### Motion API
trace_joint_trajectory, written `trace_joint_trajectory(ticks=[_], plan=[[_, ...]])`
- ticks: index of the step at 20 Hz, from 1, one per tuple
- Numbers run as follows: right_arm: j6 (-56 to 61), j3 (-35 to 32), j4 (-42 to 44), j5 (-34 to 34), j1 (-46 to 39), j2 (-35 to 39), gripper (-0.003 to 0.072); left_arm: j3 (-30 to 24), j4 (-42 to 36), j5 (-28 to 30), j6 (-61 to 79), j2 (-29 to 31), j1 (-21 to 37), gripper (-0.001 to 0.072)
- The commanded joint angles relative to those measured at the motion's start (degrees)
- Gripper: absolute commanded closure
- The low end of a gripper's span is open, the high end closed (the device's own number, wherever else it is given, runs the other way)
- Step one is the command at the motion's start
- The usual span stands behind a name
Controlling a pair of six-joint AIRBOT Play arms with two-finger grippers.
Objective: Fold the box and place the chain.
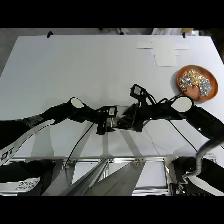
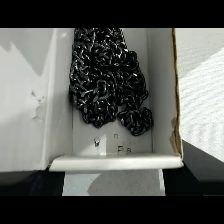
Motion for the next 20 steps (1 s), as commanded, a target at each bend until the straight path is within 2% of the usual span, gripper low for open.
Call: trace_joint_trajectory(ticks=[1, 3, 4, 5, 7, 11, 13, 15, 20], plan=[[0.0, 0.2, -6.4, 3.6, -0.3, 1.4, 0.0487, 0.0, 0.0, 0.0, 0.0, 0.0, 0.0, 0.0350], [0.0, 0.2, -13.2, 9.0, -4.2, 5.8, 0.0496, 0.0, 0.0, 0.0, 0.0, 0.0, 0.0, 0.0350], [-0.3, 0.2, -17.5, 10.4, -6.6, 8.1, 0.0558, 0.0, 0.0, 0.0, 0.0, 0.0, 0.0, 0.0350], [-0.3, 0.2, -21.4, 11.6, -9.0, 9.9, 0.0589, 0.0, 0.0, 0.0, 0.0, 0.0, 0.0, 0.0350], [-0.4, 0.1, -28.0, 14.4, -14.0, 12.1, 0.0586, 0.0, 0.0, 0.0, 0.0, 0.0, 0.0, 0.0350], [-4.6, -3.8, -28.6, 12.6, -16.3, 11.3, 0.0573, 0.0, 0.0, 0.0, 0.0, 0.0, 0.0, 0.0350], [-11.0, -7.1, -28.4, 11.5, -16.3, 10.4, 0.0503, 0.0, 0.0, 0.0, 0.0, 0.0, 0.0, 0.0350], [-16.5, -10.0, -26.7, 9.6, -16.3, 9.5, 0.0478, 0.0, 0.0, 0.0, 0.0, 0.0, 0.0, 0.0350], [-24.5, -13.1, -21.1, 5.0, -13.0, 7.3, 0.0479, 0.0, 0.0, 0.0, 0.0, 0.0, 0.0, 0.0350]])
